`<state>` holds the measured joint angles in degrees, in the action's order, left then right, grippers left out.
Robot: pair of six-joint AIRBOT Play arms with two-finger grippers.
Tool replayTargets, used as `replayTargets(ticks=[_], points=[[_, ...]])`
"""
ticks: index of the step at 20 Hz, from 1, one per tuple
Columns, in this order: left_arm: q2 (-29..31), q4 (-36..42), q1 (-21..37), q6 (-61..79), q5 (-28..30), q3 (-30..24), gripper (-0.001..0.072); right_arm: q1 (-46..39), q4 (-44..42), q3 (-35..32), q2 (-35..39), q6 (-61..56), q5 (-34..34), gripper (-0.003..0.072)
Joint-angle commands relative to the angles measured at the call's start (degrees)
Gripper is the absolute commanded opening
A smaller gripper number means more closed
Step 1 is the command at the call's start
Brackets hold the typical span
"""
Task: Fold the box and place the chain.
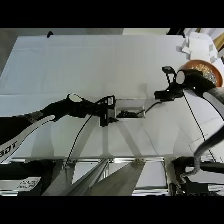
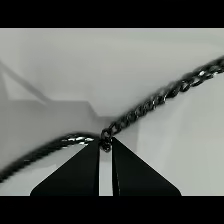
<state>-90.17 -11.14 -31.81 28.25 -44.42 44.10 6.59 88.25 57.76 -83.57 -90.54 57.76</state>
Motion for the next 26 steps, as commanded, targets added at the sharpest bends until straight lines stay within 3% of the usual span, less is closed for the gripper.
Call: replayTargets(ticks=[1, 7, 14, 18, 26], points=[[0.0, 0.0, 0.0, 0.0, 0.0, 0.0, 0.0251, 1.2, 0.5, 0.1, 6.8, 1.1, 3.5, 0.0019], [0.0, 0.0, 0.0, 0.0, 0.0, 0.0, 0.0251, 5.4, 0.4, -0.1, 22.4, 2.6, 12.0, 0.002], [0.0, 0.0, 0.0, 0.0, 0.0, 0.0, 0.0251, 14.7, -3.1, -0.2, 36.7, 1.7, 15.1, 0.002], [0.0, 0.0, 0.0, 0.0, 0.0, 0.0, 0.0251, 21.1, -7.2, -0.3, 39.3, -0.9, 12.8, 0.002], [0.0, 0.0, 0.0, 0.0, 0.0, 0.0, 0.0251, 30.3, -13.4, -0.9, 36.5, -1.1, -0.8, 0.002]])
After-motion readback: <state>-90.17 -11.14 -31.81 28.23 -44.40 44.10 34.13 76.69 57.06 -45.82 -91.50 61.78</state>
